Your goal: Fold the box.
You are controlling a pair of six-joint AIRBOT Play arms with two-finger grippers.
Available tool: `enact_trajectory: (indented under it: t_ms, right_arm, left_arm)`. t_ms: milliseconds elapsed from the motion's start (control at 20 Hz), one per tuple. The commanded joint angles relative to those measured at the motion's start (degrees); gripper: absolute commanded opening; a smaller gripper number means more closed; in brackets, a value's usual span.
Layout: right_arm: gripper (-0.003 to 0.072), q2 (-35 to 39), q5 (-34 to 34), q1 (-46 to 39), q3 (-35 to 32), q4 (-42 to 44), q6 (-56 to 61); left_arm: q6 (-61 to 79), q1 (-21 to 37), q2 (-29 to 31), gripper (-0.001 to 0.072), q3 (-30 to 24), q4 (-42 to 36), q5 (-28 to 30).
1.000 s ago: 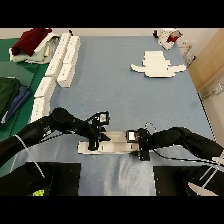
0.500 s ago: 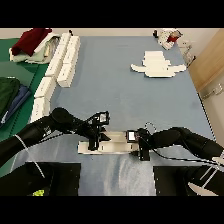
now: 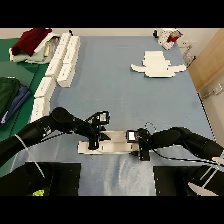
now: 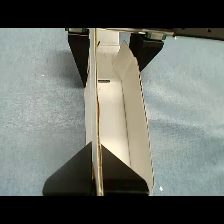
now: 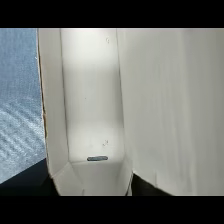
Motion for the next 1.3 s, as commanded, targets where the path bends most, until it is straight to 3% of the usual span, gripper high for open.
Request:
enact_trajectory:
  t_ms: [0, 50, 100, 150, 250, 350, 500, 550, 650, 700, 850, 900, 1000, 1150, 1250]
  right_arm:
    - [0.043, 0.0, 0.0, 0.0, 0.1, 0.0, 0.0]
    - [0.043, 0.0, 0.0, 0.0, 0.1, 0.0, 0.0]
    - [0.043, 0.0, 0.0, 0.0, 0.1, 0.0, 0.0]
    - [0.043, 0.0, 0.0, 0.0, 0.1, 0.0, 0.0]
    - [0.043, 0.0, 0.0, 0.0, 0.1, 0.0, 0.0]
    - [0.043, 0.0, 0.0, 0.0, 0.1, 0.0, 0.0]
    - [0.043, 0.0, 0.0, 0.0, 0.1, 0.0, 0.0]
    - [0.043, 0.0, 0.0, 0.0, 0.1, 0.0, 0.0]
    - [0.043, 0.0, 0.0, 0.0, 0.1, 0.0, 0.0]
    - [0.043, 0.0, 0.0, 0.0, 0.1, 0.0, 0.0]
    - [0.043, 0.0, 0.0, 0.0, 0.1, 0.0, 0.0]
    - [0.043, 0.0, 0.0, 0.0, 0.1, 0.0, 0.0]
    - [0.043, 0.0, 0.0, 0.0, 0.1, 0.0, 0.0]
    - [0.043, 0.0, 0.0, 0.0, 0.1, 0.0, 0.0]
    - [0.043, 0.0, 0.0, 0.0, 0.1, 0.0, 0.0]
  left_arm:
    - [0.0, 0.0, 0.0, 0.0018, 0.0, 0.0, 0.0]
    - [0.0, 0.0, 0.0, 0.0085, 0.0, 0.0, 0.1]
    - [0.0, 0.0, 0.0, 0.0287, 0.0, 0.0, 0.5]
    - [-0.2, 0.0, 0.0, 0.0334, 0.0, 0.0, 0.5]
    - [-2.4, 0.1, 0.0, 0.0336, 0.0, 0.4, 0.5]
    - [-10.1, 0.2, 1.3, 0.0495, 0.0, 4.0, 0.4]
    - [-27.8, 1.9, 7.0, 0.0489, 1.0, 16.4, -4.8]
    - [-34.5, 2.8, 9.4, 0.0446, 1.5, 20.0, -7.8]
    - [-46.0, 4.3, 14.2, 0.0097, 2.1, 24.5, -14.5]
    - [-49.2, 4.7, 16.2, 0.0015, 2.1, 24.6, -17.7]
    - [-61.5, 3.1, 18.1, 0.0015, 1.9, 16.6, -21.6]
    - [-63.3, 1.2, 17.8, 0.0014, 1.7, 12.2, -19.7]
    - [-65.2, -4.5, 16.6, 0.0015, 1.2, 4.7, -10.8]
    - [-66.3, -11.7, 12.4, 0.0015, 1.2, 2.9, 4.9]
    - [-69.9, -11.2, 9.2, 0.0015, 1.2, 2.9, 11.9]
